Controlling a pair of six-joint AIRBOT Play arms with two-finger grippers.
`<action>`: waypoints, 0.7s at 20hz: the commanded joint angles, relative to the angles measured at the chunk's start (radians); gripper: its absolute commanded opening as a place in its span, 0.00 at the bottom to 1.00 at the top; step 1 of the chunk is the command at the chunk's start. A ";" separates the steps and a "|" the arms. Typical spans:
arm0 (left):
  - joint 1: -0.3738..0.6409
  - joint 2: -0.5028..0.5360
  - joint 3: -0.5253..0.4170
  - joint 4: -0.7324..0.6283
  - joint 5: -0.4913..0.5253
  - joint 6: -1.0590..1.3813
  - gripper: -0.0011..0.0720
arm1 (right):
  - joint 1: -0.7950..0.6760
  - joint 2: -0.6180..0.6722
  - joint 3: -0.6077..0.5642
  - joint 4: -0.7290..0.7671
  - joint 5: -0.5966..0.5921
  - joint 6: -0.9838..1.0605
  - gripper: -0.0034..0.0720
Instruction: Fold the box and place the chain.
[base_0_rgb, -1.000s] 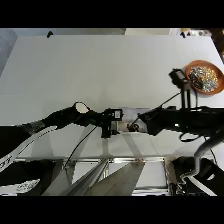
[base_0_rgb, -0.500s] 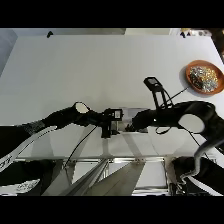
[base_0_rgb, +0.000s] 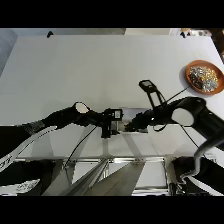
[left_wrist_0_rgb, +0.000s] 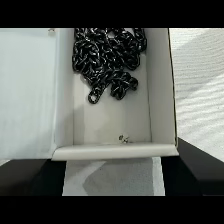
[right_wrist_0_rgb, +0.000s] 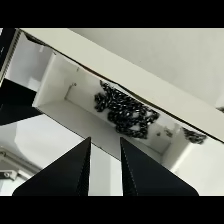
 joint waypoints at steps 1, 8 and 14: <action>0.001 0.000 0.000 0.000 0.000 0.000 0.39 | -0.075 0.087 0.051 -0.074 0.100 -0.035 0.32; 0.001 0.000 0.000 0.000 0.000 0.000 0.39 | -0.375 0.082 0.056 -0.231 0.096 -0.093 0.63; 0.001 0.000 0.000 0.000 0.000 0.000 0.39 | -0.520 -0.132 0.056 -0.242 -0.055 -0.106 0.56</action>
